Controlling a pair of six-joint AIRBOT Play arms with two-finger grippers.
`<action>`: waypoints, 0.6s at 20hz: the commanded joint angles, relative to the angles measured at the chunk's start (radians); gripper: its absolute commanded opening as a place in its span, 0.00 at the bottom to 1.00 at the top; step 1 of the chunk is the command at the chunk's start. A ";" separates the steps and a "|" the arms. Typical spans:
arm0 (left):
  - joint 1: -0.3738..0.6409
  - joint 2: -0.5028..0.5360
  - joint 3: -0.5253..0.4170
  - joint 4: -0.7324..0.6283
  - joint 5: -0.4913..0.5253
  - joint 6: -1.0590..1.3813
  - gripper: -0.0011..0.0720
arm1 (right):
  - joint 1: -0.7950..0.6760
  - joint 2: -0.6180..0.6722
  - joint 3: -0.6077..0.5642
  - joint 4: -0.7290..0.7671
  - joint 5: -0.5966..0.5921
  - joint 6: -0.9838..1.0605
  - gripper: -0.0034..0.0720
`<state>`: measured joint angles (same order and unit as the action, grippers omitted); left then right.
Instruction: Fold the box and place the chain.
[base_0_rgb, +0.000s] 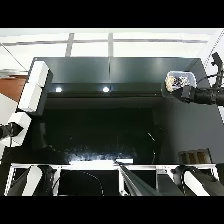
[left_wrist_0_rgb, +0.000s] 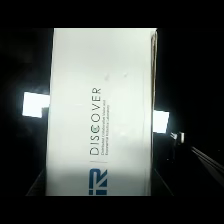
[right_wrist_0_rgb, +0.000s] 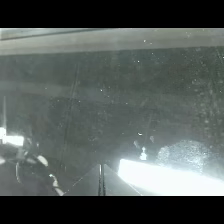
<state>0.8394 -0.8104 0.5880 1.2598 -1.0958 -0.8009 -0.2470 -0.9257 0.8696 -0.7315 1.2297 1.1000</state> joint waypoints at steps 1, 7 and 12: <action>0.016 -0.088 -0.001 -0.053 0.126 0.138 0.27 | 0.000 0.000 0.001 0.005 0.001 0.022 0.10; 0.015 -0.205 -0.001 -0.241 0.162 0.331 0.27 | 0.000 0.000 0.001 0.005 0.001 0.061 0.10; 0.014 -0.227 -0.001 -0.233 0.261 0.338 0.54 | 0.000 0.000 0.001 0.005 0.001 0.064 0.10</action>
<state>0.8536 -1.0214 0.5877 1.0451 -0.8948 -0.4908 -0.2470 -0.9260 0.8696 -0.7269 1.2304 1.1595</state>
